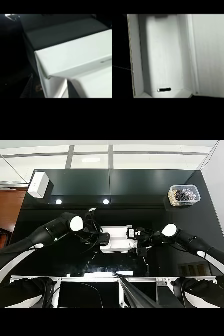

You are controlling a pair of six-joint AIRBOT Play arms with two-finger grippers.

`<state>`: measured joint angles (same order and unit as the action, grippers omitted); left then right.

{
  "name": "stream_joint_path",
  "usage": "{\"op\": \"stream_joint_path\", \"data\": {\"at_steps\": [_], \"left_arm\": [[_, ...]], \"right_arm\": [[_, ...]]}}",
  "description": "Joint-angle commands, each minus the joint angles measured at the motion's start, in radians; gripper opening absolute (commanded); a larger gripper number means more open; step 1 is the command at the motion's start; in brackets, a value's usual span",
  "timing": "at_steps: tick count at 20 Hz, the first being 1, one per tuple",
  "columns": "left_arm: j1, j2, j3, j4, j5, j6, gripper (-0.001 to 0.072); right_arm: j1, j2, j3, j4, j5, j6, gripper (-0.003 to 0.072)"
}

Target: Fold the box and place the chain.

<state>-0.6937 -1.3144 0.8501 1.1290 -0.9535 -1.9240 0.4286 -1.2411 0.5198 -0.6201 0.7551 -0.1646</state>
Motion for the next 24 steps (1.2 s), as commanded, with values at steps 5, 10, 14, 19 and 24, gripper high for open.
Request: {"op": "stream_joint_path", "data": {"at_steps": [5, 10, 14, 19, 24], "left_arm": [[-0.129, -0.09, 0.123, 0.252, -0.103, -0.228, 0.0489], [-0.175, -0.185, 0.222, 0.333, -0.235, -0.325, 0.0486], [-0.178, -0.183, 0.222, 0.351, -0.235, -0.362, 0.0311], [-0.178, -0.183, 0.222, 0.346, -0.233, -0.397, 0.0155], [-0.178, -0.183, 0.222, 0.347, -0.228, -0.391, 0.0025]], "right_arm": [[0.0, 0.0, -0.001, 0.0, 0.0, 0.0, 0.0128], [0.0, 0.0, -0.001, 0.0, 0.0, 0.0, 0.0128], [0.0, 0.0, -0.001, 0.0, 0.0, 0.0, 0.0128], [0.0, 0.0, -0.001, 0.0, 0.0, 0.0, 0.0128], [0.0, 0.0, -0.001, 0.0, 0.0, 0.0, 0.0127]]}}
